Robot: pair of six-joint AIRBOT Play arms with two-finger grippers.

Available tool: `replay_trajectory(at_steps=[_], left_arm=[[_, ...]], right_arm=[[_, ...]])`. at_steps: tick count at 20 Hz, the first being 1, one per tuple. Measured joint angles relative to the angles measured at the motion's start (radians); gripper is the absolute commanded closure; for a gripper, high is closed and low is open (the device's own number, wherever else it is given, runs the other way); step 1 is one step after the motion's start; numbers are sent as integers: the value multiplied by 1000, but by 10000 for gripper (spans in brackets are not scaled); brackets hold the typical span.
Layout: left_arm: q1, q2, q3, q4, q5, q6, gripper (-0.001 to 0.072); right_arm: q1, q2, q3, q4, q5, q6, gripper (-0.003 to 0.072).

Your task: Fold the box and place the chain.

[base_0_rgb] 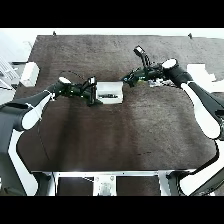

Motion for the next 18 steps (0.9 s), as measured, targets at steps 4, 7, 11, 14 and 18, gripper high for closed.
replay_trajectory(at_steps=[4,7,11,14,18], left_arm=[[0,0,0,0,0,0,314],[0,0,0,0,0,0,314],[0,0,0,0,0,0,314],[0,0,0,0,0,0,314],[0,0,0,0,1,0,313]], right_arm=[[8,-5,6,-27,93,-17,674],[25,-6,11,-34,144,-41,600],[70,-6,30,-39,169,-67,543],[101,-6,37,-63,142,-81,534],[121,-6,40,-90,91,-88,439]])
